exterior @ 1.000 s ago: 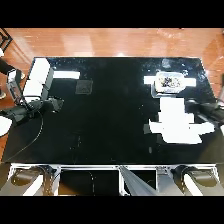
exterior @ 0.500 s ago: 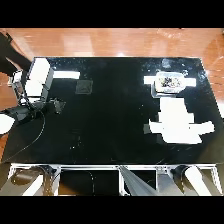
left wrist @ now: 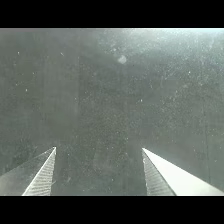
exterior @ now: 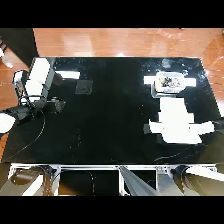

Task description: Fold the box and place the chain.

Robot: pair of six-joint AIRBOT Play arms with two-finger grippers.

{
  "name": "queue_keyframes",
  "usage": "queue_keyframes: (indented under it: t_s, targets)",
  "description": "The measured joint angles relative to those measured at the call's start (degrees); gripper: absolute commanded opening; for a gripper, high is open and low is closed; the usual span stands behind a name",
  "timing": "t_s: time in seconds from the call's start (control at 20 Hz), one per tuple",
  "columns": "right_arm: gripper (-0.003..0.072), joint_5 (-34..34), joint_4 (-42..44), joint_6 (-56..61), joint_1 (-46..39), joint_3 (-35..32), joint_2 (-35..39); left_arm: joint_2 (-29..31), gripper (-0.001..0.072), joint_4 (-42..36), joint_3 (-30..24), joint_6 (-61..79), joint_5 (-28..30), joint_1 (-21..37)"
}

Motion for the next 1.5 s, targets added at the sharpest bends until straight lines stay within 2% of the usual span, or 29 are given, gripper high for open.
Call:
queue_keyframes:
  t_s: [0.3,0.75,0.8,0.85,0.9,0.95,1.0,1.05,1.25,1.3,1.35,1.45,1.5]
  targets:
    - [0.0702,2.89,-0.15,-2.16,4.04,1.51,-7.43,-0.04,0.0634,0.00,0.00,0.00,0.39,0.00]
    - [0.0703,7.19,1.57,-1.66,5.92,1.92,-11.23,-0.15,0.0634,0.00,0.00,-0.02,0.48,0.00]
    - [0.0670,7.37,1.20,-1.27,5.99,1.92,-11.34,-0.15,0.0634,0.00,0.00,-0.02,0.48,0.00]
    - [0.0486,7.48,1.01,-1.25,5.99,1.92,-11.39,-0.15,0.0634,0.00,0.00,-0.02,0.48,0.00]
    - [0.0414,7.50,0.70,-1.09,6.10,1.92,-11.41,-0.17,0.0634,0.00,0.00,-0.04,0.48,0.00]
    - [0.0414,7.56,0.55,-1.03,6.19,1.92,-11.47,-0.15,0.0634,0.00,0.00,-0.04,0.48,0.00]
    - [0.0342,7.63,0.50,-1.05,6.32,1.92,-11.47,-0.15,0.0634,0.00,0.00,-0.04,0.46,0.00]
    - [0.0236,7.63,0.37,-1.16,6.54,1.92,-11.52,-0.15,0.0634,0.00,0.00,-0.04,0.44,0.00]
    - [0.0239,7.69,-0.04,-1.75,7.04,1.92,-11.52,-0.15,0.0634,0.00,0.00,-0.04,0.42,0.00]
    - [0.0212,7.76,-0.15,-1.92,7.13,1.92,-11.52,-0.17,0.0634,0.00,0.00,-0.07,0.42,0.00]
    - [0.0071,7.85,-0.26,-2.12,7.19,1.92,-11.52,-0.15,0.0634,0.00,0.00,-0.04,0.42,0.00]
    - [0.0071,8.39,-0.42,-2.40,7.26,1.92,-11.52,-0.15,0.0634,0.00,0.00,-0.04,0.42,0.00]
    - [0.0024,8.52,-0.39,-2.62,7.26,1.92,-11.52,-0.17,0.0634,0.00,0.00,-0.04,0.42,0.00]
